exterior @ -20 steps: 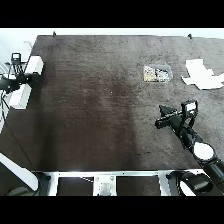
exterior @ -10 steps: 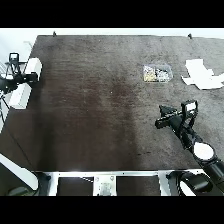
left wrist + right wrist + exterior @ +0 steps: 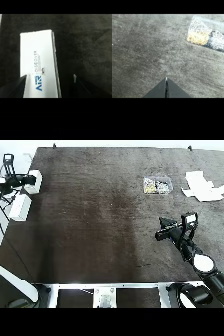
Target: Fold the box and place the chain.
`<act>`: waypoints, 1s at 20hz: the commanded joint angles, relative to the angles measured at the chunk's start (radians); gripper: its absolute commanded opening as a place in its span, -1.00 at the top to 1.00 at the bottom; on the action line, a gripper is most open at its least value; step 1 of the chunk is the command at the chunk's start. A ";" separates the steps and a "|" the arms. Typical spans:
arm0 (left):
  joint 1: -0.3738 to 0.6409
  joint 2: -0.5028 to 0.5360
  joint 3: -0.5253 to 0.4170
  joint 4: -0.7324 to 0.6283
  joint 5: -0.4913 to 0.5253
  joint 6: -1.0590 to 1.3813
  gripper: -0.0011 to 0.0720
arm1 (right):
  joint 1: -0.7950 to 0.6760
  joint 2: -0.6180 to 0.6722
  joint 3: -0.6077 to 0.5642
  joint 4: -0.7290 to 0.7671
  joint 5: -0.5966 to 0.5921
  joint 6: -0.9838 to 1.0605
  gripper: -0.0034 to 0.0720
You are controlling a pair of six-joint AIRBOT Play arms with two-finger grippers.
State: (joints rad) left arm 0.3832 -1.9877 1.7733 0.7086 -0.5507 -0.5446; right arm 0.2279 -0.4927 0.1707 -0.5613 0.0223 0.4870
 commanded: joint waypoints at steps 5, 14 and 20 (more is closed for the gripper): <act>-0.001 0.000 0.251 -0.014 -0.388 -0.012 0.93 | 0.000 0.001 0.000 0.000 0.000 0.000 0.87; -0.030 0.343 0.117 -0.144 -0.353 0.003 0.94 | 0.000 0.001 0.000 0.000 0.000 0.000 0.87; -0.106 0.759 -0.386 -0.149 -0.038 0.061 0.94 | 0.000 0.001 0.000 0.000 0.000 0.000 0.87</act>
State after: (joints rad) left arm 0.3069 -1.4166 1.6093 0.5694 -0.7399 -0.5282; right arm 0.2279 -0.4927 0.1707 -0.5610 0.0223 0.4866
